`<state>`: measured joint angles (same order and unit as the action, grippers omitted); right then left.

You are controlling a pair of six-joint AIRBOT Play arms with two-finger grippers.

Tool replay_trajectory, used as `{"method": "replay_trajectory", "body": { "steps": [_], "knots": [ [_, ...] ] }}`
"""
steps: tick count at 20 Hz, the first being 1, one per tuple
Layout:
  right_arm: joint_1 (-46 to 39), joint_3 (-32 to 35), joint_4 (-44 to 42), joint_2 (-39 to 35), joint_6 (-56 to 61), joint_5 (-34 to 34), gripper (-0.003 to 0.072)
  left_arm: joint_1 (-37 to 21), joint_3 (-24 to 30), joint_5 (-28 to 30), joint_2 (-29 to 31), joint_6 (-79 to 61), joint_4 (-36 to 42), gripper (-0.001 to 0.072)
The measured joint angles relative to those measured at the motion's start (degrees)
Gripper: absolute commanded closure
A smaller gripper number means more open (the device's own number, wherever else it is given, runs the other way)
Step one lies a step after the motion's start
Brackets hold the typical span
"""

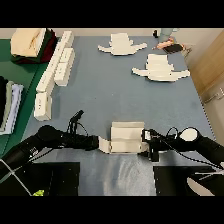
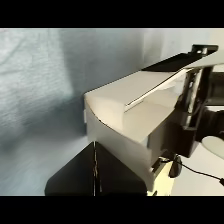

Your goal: Fold the box.

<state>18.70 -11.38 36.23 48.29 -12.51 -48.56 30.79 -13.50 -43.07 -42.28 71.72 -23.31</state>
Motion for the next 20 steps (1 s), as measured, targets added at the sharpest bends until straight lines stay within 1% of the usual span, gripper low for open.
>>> {"method": "replay_trajectory", "body": {
  "steps": [3,4,5,9,10,11,12,15,20],
  "knots": [
    [0.0,0.0,0.0,0.0,0.0,0.0,0.0175,1.9,-1.1,1.1,-0.1,-0.7,1.1,0.0690],
    [0.0,0.0,0.0,0.0,0.0,0.0,0.0175,4.0,-2.2,2.7,-0.2,-1.1,1.5,0.0564],
    [0.0,0.0,0.0,0.0,0.0,0.0,0.0175,4.9,-2.8,3.4,-0.2,-1.2,1.7,0.0512],
    [0.0,0.0,0.0,0.0,0.0,0.0,0.0175,6.8,-3.8,5.7,-0.3,-0.5,0.7,0.0509],
    [0.0,0.0,0.0,0.0,0.0,0.0,0.0175,7.0,-3.9,5.9,-0.6,0.1,-0.3,0.0377],
    [0.0,0.0,0.0,0.0,0.0,0.0,0.0175,7.1,-4.0,6.1,-1.0,0.7,-1.0,0.0218],
    [0.0,0.0,0.0,0.0,0.0,0.0,0.0175,7.2,-4.0,6.1,-1.5,1.5,-1.6,0.0157],
    [0.0,0.0,0.0,0.0,0.0,0.0,0.0175,7.4,-4.1,6.6,-3.1,2.4,-2.7,0.0161],
    [0.0,0.0,0.0,0.0,0.0,0.0,0.0175,7.4,-4.2,7.6,-4.0,2.9,-3.3,0.0162]
  ]
}}
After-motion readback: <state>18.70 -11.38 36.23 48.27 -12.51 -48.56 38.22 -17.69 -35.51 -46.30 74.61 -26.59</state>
